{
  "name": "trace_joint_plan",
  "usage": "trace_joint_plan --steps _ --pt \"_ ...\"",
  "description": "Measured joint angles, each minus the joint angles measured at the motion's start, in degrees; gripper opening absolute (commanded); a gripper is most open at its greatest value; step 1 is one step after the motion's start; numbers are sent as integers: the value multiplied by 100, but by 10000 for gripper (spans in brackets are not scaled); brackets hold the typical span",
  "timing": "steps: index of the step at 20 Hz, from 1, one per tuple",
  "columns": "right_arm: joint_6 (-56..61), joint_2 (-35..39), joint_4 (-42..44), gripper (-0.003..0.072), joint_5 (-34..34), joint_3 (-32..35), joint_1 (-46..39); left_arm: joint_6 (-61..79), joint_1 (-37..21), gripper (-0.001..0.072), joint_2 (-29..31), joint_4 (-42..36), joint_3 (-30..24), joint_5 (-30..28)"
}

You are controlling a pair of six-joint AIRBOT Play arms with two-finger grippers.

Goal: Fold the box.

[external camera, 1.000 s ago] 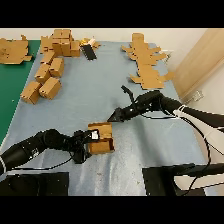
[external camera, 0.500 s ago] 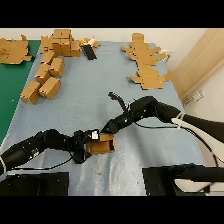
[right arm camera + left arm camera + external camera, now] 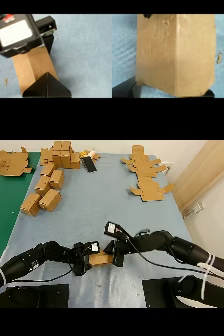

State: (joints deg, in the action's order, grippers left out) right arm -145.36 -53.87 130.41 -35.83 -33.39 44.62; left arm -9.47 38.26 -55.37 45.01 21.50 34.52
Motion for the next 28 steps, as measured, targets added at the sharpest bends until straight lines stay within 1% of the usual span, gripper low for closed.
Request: trace_joint_plan --steps 1,3,4,5,11,19,26,28 --pt "4 55 -157 164 46 35 103 0 0 425 0 0 0 0" --pt "26 133 -389 214 103 74 227 0 0 425 0 0 0 2" --pt "37 166 -459 354 116 83 267 0 0 425 0 0 0 0" --pt "39 201 -505 430 127 81 297 -2 0 425 0 0 0 0" --pt "-79 280 -651 440 133 -7 358 0 0 424 0 -2 0 0" --pt "-789 245 -782 439 -15 28 656 -2 0 425 0 0 0 0" --pt "-1034 28 -1222 438 310 96 765 -17 0 425 0 -2 0 -11" --pt "-1058 9 -1290 424 361 96 772 -15 0 425 0 -2 0 -15"
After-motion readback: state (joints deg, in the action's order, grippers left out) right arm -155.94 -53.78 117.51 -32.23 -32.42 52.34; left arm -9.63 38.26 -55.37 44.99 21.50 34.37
